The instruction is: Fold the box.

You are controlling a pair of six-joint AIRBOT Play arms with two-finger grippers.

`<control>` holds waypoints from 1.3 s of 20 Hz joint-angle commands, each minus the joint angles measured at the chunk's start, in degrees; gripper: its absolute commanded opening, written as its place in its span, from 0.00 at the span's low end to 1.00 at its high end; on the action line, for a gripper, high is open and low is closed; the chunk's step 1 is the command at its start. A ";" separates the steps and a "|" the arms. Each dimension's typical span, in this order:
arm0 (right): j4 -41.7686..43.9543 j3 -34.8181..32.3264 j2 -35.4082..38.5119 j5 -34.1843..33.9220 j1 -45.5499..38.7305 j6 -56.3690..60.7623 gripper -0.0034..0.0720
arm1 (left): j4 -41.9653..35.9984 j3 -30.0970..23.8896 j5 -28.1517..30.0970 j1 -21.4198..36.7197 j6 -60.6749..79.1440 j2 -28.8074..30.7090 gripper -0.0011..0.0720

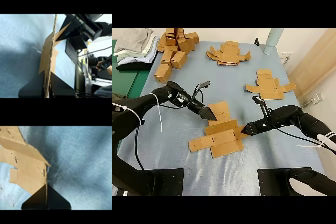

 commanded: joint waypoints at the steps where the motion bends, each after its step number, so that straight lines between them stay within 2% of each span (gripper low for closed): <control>1: 0.02 -0.04 -0.04 0.55 -0.02 0.00 0.05 | 0.50 0.07 -0.61 -0.92 0.26 -0.02 0.14; 9: -0.07 -0.04 -0.04 0.55 -0.02 0.02 0.05 | 0.90 0.07 -0.59 -1.16 -0.11 -0.02 0.16; 10: -0.11 -0.04 -0.04 0.55 -0.02 0.02 0.05 | 0.90 0.07 -0.59 -1.16 -0.17 -0.02 0.37; 11: -0.11 -0.04 -0.04 0.55 -0.02 0.02 0.05 | 0.92 0.07 -0.57 -1.16 -0.70 -0.02 0.47; 14: -0.11 -0.04 -0.04 0.55 -0.02 0.02 0.05 | 0.92 0.07 -0.61 -1.16 -0.76 -0.02 0.47; 16: -0.11 -0.04 -0.04 0.55 -0.02 0.04 0.05 | 1.38 0.07 -0.74 -1.18 -0.74 0.00 0.29; 24: -0.13 -0.04 -0.04 0.55 -0.02 0.26 0.05 | 3.45 0.07 -3.21 -1.27 -1.40 0.00 0.29; 26: -0.13 -0.04 -0.04 0.55 -0.02 0.26 0.05 | 3.45 0.07 -3.08 -1.27 -1.36 -0.02 0.14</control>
